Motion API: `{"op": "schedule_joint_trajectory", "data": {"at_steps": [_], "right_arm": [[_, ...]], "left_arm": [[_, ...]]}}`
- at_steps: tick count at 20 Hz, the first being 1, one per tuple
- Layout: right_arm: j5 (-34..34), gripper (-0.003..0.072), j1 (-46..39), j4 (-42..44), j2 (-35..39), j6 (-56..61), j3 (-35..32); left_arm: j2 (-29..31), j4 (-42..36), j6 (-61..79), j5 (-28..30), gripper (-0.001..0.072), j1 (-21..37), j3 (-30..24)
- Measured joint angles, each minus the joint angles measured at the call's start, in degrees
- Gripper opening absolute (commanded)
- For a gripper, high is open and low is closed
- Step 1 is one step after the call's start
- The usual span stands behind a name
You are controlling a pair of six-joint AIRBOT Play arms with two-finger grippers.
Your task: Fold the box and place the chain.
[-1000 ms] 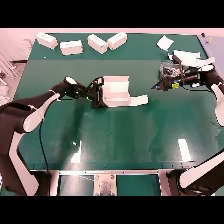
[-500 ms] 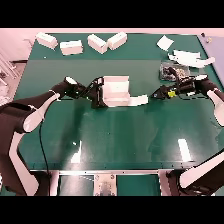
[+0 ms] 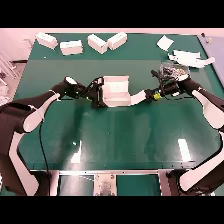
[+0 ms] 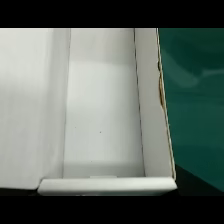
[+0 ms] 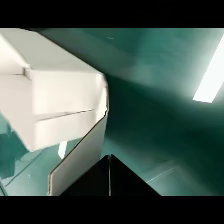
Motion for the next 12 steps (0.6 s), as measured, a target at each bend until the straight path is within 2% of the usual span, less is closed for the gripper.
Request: {"op": "schedule_joint_trajectory", "data": {"at_steps": [6,7,8,10,11,12], "right_arm": [[-1.03,0.0015,2.1,-0.04,5.44,1.77,-0.09],[-1.03,0.0067,2.56,-0.02,5.77,2.14,-0.11],[-1.03,0.0149,3.06,0.02,6.08,2.54,-0.11],[-1.2,0.0188,4.13,-0.02,6.4,2.97,-0.11],[-1.33,0.0386,4.66,-0.15,6.54,3.1,-0.09],[-1.49,0.0436,5.11,-0.42,6.6,3.15,-0.07]], "left_arm": [[0.02,0.0,0.0,-0.37,0.0469,0.02,0.0],[0.0,0.0,0.0,-0.44,0.0469,0.02,0.0],[0.02,-0.02,0.0,-0.48,0.0469,0.02,0.0],[0.0,-0.02,0.0,-0.55,0.0469,0.02,0.0],[0.0,-0.02,0.0,-0.55,0.0469,0.02,0.0],[0.0,-0.02,0.0,-0.57,0.0469,0.02,0.0]]}}
